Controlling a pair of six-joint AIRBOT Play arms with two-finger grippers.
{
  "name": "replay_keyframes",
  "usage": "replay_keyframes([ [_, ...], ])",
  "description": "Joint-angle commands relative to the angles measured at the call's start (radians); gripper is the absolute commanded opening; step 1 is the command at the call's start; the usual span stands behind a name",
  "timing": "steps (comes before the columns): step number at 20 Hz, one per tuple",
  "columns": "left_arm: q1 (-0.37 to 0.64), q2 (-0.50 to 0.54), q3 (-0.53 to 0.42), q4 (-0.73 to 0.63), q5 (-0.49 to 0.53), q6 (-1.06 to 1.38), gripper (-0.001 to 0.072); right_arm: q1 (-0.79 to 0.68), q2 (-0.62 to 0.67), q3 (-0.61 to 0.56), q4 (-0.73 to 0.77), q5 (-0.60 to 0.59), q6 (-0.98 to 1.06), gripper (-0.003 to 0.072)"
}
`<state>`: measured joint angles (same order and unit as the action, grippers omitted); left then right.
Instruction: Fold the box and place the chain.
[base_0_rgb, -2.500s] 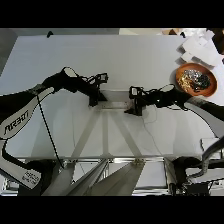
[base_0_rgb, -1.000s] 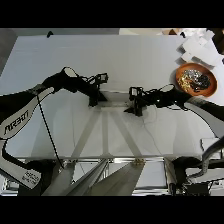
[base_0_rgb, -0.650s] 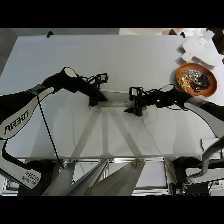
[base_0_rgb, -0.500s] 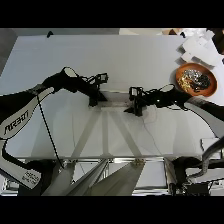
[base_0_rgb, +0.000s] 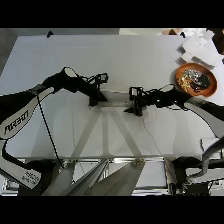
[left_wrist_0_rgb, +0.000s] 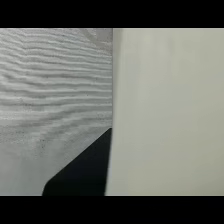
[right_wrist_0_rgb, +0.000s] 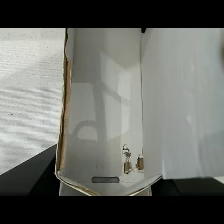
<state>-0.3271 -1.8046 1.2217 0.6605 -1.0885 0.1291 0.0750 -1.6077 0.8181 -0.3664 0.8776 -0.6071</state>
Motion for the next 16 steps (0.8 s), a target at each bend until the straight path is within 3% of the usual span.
replay_keyframes([
  [1,-0.001,0.0,0.0,-0.002,0.0,0.002,0.0118,0.0,0.0,0.0,0.0,0.001,0.0,0.0371],
  [3,0.0,0.002,0.0,-0.002,0.0,0.001,0.0285,0.0,0.0,0.0,0.0,0.001,0.0,0.0371],
  [4,0.002,0.005,0.0,-0.002,-0.003,0.001,0.0308,0.0,0.0,0.0,0.0,0.001,0.0,0.0371],
  [11,0.085,0.093,0.0,0.031,-0.159,-0.02,0.0297,0.0,0.0,0.0,0.0,0.001,0.0,0.0371],
  [16,0.163,0.215,0.0,0.296,-0.189,-0.272,0.0269,0.0,0.0,0.0,0.0,0.001,0.0,0.0371],
])
